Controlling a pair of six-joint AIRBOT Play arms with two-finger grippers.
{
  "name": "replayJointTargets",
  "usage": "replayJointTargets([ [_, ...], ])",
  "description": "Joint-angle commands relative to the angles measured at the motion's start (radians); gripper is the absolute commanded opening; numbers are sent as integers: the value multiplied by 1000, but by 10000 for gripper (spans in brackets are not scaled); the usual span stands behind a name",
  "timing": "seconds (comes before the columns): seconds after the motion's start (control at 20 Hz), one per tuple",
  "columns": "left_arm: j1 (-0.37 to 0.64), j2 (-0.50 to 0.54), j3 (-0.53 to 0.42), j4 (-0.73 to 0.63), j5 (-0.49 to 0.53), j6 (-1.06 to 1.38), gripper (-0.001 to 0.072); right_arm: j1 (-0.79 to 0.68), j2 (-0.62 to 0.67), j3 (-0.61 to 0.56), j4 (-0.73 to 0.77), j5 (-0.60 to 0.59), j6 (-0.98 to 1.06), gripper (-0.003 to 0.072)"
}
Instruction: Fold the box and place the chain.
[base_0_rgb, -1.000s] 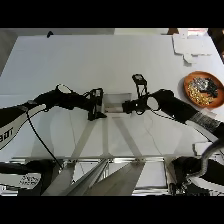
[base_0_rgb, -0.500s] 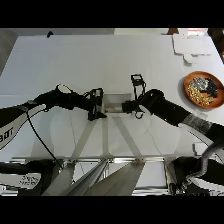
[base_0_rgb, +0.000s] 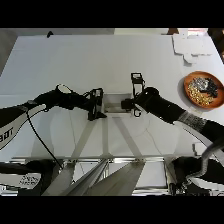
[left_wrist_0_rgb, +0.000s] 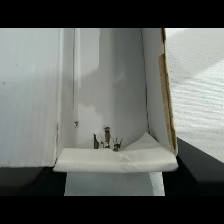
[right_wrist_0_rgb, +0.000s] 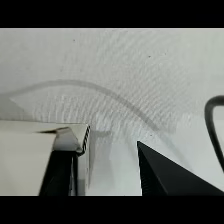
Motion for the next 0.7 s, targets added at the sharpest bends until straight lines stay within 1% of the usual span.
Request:
replayJointTargets([
  [0.0,1,0,0,1,0,0,158,5,-24,4,2,-2,73,396],
  [0.1,1,0,0,0,0,0,158,20,-51,4,3,-5,74,396],
  [0.15,1,0,0,0,0,0,158,28,-66,4,3,-8,73,363],
  [0.2,1,0,0,0,0,0,158,33,-74,4,2,-8,73,207],
  [0.25,1,0,0,0,0,0,158,35,-75,4,2,-7,73,26],
  [0.4,1,0,0,0,0,0,158,35,-69,4,3,1,71,19],
  [0.45,1,0,0,0,0,0,158,35,-64,4,8,5,70,60],
  [0.5,1,0,0,0,0,0,158,35,-51,4,10,10,70,251],
  [0.55,1,0,0,0,0,0,158,35,-34,4,9,20,70,413],
  [0.6,1,0,0,0,0,0,158,35,-6,4,9,39,64,453],
  [0.65,0,0,0,0,0,0,158,35,26,4,9,71,63,453],
])
